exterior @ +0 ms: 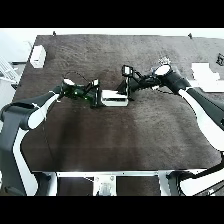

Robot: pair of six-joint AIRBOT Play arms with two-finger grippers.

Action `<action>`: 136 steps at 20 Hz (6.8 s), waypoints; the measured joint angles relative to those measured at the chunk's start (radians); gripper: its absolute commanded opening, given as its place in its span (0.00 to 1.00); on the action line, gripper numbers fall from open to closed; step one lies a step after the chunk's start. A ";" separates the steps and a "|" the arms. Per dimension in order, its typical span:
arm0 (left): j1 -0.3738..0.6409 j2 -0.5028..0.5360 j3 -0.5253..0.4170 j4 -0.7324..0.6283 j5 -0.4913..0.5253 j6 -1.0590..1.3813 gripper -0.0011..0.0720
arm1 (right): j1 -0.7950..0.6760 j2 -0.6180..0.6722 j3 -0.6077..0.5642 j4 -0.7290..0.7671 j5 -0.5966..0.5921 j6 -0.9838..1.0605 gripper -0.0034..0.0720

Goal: Fold the box and place the chain.

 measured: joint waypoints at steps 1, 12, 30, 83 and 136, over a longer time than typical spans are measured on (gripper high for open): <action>0.000 0.000 0.000 0.000 0.000 0.000 0.33 | 0.000 0.000 0.000 0.000 0.000 0.000 0.21; 0.000 0.000 0.000 0.000 0.000 0.000 0.33 | 0.000 0.002 -0.041 -0.002 -0.020 -0.002 0.20; -0.001 0.000 0.000 0.003 -0.008 0.006 0.33 | 0.037 0.002 -0.108 0.009 -0.035 -0.019 0.37; 0.000 0.000 0.000 -0.003 0.006 0.001 0.33 | -0.065 0.555 -0.339 0.277 -0.020 0.381 0.06; 0.728 0.480 -0.537 -0.002 0.761 -0.603 1.00 | -0.081 0.934 -0.711 0.290 -0.210 0.482 0.67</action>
